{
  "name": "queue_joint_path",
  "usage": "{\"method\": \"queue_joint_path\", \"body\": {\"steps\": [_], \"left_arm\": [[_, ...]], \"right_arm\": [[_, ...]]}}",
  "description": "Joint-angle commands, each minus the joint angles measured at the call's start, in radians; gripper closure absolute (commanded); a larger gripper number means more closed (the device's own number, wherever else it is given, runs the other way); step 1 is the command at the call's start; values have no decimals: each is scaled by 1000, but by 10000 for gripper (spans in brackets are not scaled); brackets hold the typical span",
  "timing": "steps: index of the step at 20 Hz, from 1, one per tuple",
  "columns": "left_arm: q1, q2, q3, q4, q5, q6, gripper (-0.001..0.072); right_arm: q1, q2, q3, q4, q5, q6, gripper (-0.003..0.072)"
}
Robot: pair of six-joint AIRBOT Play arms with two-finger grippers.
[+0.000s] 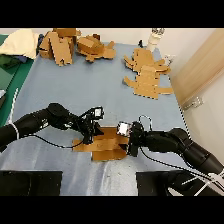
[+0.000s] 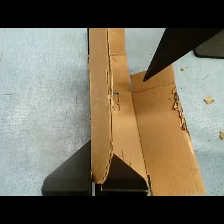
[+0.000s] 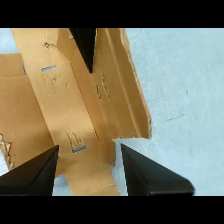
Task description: Fold the box.
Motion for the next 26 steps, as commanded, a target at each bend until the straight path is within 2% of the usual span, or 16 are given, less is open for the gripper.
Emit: {"method": "queue_joint_path", "body": {"steps": [1, 5, 8, 10, 11, 13, 15, 20, 26], "left_arm": [[1, 0, 0, 0, -12, 0, 695], [1, 0, 0, 0, -17, 0, 695], [1, 0, 0, 0, -17, 0, 695], [1, 0, 0, 0, -17, 0, 695], [1, 0, 0, 0, -17, 0, 696], [1, 0, 0, 0, -17, 0, 695], [1, 0, 0, 0, -18, 0, 696], [1, 0, 0, 0, -18, 0, 695], [1, 0, 0, 0, -18, 0, 695]], "right_arm": [[5, 33, 6, 4, -130, -41, 34], [107, 168, 6, 4, -350, -31, 34], [232, 238, -34, 19, -408, 57, 33], [312, 254, -105, -12, -326, 75, 33], [339, 249, -135, -79, -249, 76, 33], [350, 212, -149, -206, -96, 119, 33], [349, 154, -149, -286, -3, 121, 33], [351, 4, -143, -306, 90, 118, 34], [349, -14, -134, -307, 165, 121, 33]]}}
